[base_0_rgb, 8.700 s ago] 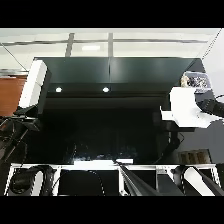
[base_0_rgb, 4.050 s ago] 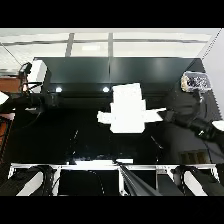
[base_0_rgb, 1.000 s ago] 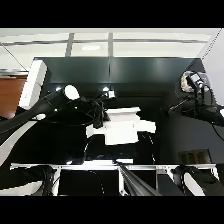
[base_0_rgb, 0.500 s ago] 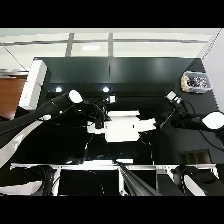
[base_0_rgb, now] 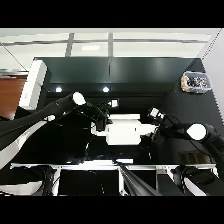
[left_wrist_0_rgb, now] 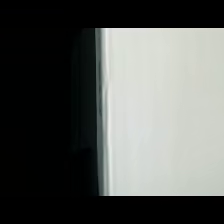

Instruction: Fold the box and place the chain.

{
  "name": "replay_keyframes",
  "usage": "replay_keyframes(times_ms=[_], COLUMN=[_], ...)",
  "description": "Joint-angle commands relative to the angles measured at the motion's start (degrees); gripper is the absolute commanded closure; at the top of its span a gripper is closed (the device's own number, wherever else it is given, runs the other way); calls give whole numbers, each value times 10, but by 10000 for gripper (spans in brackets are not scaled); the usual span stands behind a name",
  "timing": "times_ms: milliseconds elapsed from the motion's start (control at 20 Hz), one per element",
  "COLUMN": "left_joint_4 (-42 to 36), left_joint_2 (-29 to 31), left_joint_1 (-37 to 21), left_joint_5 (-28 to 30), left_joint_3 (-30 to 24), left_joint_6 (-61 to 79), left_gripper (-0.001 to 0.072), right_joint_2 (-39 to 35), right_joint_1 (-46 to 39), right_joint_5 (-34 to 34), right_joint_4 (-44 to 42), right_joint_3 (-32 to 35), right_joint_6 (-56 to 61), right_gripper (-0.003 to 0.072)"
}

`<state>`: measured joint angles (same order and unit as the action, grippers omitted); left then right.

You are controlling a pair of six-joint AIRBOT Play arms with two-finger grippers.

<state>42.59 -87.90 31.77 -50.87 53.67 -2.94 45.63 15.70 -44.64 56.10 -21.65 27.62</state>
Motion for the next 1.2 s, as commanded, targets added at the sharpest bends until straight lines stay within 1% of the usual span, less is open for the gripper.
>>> replay_keyframes(times_ms=[0,150,350,600,750,900,1000,1050,1150], left_joint_4=[11,11,11,10,10,10,9,9,9], left_joint_2=[-8,-8,-8,-8,-8,-8,-8,-8,-8], left_joint_1=[4,4,3,4,4,4,4,4,4], left_joint_5=[-2,-2,-2,-2,-3,-8,-7,-7,-7], left_joint_3=[0,0,0,0,0,1,1,1,1], left_joint_6=[4,4,4,4,4,4,4,4,4], left_gripper=[678,678,678,678,677,677,677,677,677], right_joint_2=[1,4,26,45,53,55,55,55,55], right_joint_1=[38,73,78,78,89,97,95,95,95], right_joint_5=[15,14,-12,-28,-20,17,41,42,43], right_joint_4=[-1,-1,-4,-84,-101,-150,-124,-106,-98], right_joint_3=[10,11,11,11,11,9,2,-6,-28], right_joint_6=[-28,-87,-115,-179,-184,-187,-196,-196,-198], right_gripper=[56,56,56,56,56,56,56,56,56])
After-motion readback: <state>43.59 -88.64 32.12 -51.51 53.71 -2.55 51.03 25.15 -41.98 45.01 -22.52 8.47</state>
